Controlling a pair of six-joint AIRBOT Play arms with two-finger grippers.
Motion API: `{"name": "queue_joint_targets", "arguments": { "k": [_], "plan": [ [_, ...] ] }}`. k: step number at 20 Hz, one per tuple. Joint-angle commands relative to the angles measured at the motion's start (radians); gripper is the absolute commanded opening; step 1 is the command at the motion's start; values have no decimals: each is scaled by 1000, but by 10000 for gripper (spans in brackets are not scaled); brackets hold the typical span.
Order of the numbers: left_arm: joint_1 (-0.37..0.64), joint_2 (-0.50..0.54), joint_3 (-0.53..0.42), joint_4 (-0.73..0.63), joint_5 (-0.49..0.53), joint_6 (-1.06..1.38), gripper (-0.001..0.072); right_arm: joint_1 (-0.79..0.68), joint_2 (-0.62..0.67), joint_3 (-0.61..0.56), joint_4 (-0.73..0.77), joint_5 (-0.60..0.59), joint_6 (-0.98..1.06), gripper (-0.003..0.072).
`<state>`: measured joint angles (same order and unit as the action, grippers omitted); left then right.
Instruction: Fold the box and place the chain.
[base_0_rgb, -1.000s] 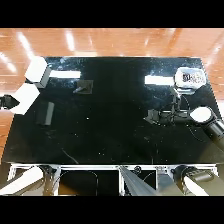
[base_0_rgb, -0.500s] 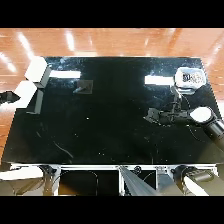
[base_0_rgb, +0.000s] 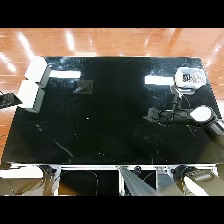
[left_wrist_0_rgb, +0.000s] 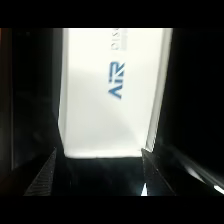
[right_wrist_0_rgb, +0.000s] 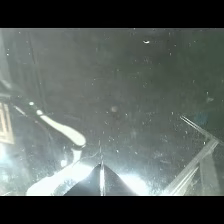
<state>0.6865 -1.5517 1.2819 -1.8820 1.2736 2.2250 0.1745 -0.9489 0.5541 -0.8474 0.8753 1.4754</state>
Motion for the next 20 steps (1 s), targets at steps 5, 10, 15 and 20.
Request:
{"name": "queue_joint_targets", "arguments": {
  "k": [5, 10, 15, 20],
  "plan": [
    [-29, 226, 61, -233, 143, -200, 628, 0, -8, 377, -255, 42, -17, 32],
    [-375, 547, -59, -219, 47, -299, 622, 22, -185, 778, -571, 277, -7, 32],
    [-875, 641, -293, -19, -313, -453, 16, -112, -253, 654, -790, 399, 235, 32],
    [-963, 531, -320, 42, -369, -618, 17, -145, -215, 462, -754, 384, 233, 31]
  ]
}}
